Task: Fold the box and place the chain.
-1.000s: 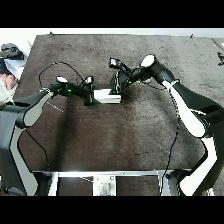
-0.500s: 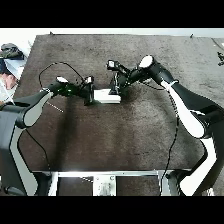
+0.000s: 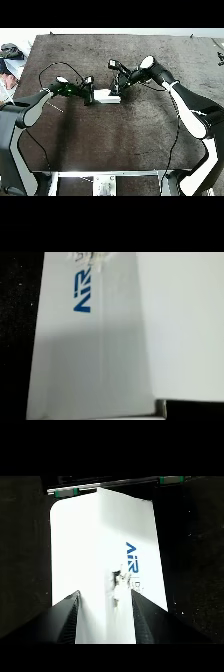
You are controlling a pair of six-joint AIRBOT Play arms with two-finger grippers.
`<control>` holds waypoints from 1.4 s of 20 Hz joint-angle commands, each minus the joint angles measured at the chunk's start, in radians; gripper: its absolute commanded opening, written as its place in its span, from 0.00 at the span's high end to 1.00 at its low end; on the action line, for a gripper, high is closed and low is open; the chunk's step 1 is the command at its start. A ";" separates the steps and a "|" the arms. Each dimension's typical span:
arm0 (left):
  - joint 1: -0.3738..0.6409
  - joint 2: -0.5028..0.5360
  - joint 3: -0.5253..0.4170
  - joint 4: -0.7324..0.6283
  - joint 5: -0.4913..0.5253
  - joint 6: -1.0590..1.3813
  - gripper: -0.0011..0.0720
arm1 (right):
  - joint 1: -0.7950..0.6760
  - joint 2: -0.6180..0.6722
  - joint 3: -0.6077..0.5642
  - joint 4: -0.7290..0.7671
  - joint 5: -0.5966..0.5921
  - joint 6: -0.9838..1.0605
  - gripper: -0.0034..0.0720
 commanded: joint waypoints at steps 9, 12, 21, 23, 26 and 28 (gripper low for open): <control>0.000 0.000 0.000 0.000 0.000 0.000 0.51 | 0.010 0.029 -0.070 0.060 -0.099 -0.085 0.41; 0.000 0.000 0.000 0.000 0.000 0.000 0.51 | 0.010 0.122 -0.119 0.061 -0.103 -0.078 0.41; 0.000 0.000 0.000 0.000 0.000 0.000 0.51 | 0.010 0.156 -0.277 0.145 -0.275 -0.280 0.41; 0.000 0.000 0.000 0.000 0.000 0.000 0.51 | 0.010 0.145 -0.277 0.166 -0.269 -0.296 0.41; 0.000 0.000 0.000 0.000 0.000 0.000 0.51 | 0.014 0.138 -0.277 0.166 -0.225 -0.296 0.41; 0.000 0.000 0.000 0.000 0.000 0.000 0.51 | 0.018 0.129 -0.277 0.163 -0.225 -0.296 0.41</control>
